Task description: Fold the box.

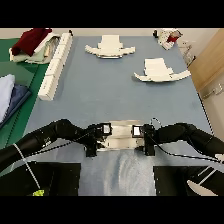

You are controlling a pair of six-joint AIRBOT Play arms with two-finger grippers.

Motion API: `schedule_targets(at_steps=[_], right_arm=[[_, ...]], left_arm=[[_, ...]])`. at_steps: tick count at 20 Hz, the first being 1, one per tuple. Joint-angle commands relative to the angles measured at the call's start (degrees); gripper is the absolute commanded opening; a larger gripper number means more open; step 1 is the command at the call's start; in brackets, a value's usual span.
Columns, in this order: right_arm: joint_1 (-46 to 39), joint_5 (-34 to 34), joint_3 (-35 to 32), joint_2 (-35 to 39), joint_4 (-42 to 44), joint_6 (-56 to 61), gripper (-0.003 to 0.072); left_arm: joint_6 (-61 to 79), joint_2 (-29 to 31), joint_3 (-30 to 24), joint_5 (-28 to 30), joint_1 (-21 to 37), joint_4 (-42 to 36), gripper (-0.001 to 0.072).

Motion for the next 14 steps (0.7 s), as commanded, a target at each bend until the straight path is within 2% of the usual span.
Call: schedule_targets(at_steps=[1, 2, 3, 8, 10, 14], right_arm=[[0.0, 0.0, 0.0, 0.0, 0.0, 0.0, 0.0509], [0.0, 0.0, 0.0, 0.0, 0.0, 0.0, 0.0509], [0.0, 0.0, 0.0, 0.0, 0.0, 0.0, 0.0509], [0.0, 0.0, 0.0, 0.0, 0.0, 0.0, 0.0509], [0.0, 0.0, 0.0, 0.0, 0.0, 0.0, 0.0509], [0.0, 0.0, 0.0, 0.0, 0.0, 0.0, 0.0509]], left_arm=[[2.2, -1.0, 0.0, 2.4, -1.6, -1.7, 0.0238], [2.8, -1.1, 0.0, 2.8, -2.0, -2.5, 0.0221], [2.8, -1.1, 0.0, 3.6, -2.4, -3.0, 0.0096], [3.0, -2.2, 0.1, 7.6, -3.6, -5.1, 0.0095], [3.1, -3.0, 0.3, 8.0, -3.6, -6.4, 0.0016], [6.0, -3.6, 0.3, 8.4, -4.7, -9.3, 0.0016]])
